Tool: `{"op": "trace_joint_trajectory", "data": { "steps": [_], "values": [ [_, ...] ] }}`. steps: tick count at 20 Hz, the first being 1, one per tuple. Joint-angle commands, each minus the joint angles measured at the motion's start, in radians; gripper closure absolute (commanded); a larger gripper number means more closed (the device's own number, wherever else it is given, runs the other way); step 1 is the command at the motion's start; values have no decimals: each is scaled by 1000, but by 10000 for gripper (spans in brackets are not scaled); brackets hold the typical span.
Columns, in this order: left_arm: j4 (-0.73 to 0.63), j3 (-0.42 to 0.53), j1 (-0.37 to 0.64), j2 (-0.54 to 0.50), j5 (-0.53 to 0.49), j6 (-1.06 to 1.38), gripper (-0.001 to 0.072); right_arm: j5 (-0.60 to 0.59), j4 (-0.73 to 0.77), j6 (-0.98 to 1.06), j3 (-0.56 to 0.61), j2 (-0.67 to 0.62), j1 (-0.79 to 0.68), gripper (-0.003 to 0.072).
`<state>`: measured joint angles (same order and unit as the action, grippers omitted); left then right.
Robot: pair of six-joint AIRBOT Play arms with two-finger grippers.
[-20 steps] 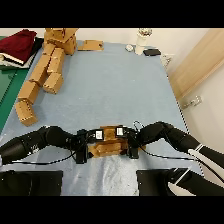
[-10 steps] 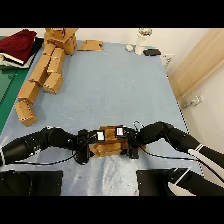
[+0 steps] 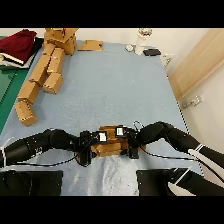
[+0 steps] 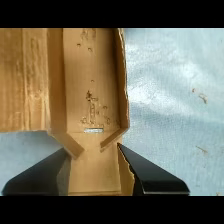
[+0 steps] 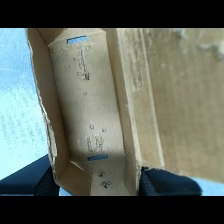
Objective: Fold the box.
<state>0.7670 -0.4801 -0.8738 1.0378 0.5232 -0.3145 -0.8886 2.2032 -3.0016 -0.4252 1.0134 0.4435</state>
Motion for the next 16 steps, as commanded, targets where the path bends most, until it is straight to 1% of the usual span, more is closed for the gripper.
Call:
{"op": "trace_joint_trajectory", "data": {
  "steps": [1, 6, 16],
  "values": [
    [-31, -1, -5, 0, -42, 0, 311, 0, 0, 0, 0, -1, 1, 140],
    [-34, -1, -6, 2, -40, 0, 311, 0, 0, 0, 0, 0, 1, 139],
    [-34, -1, -5, 2, -5, -20, 311, 6, 0, 0, 0, -1, 1, 140]
  ]
}}
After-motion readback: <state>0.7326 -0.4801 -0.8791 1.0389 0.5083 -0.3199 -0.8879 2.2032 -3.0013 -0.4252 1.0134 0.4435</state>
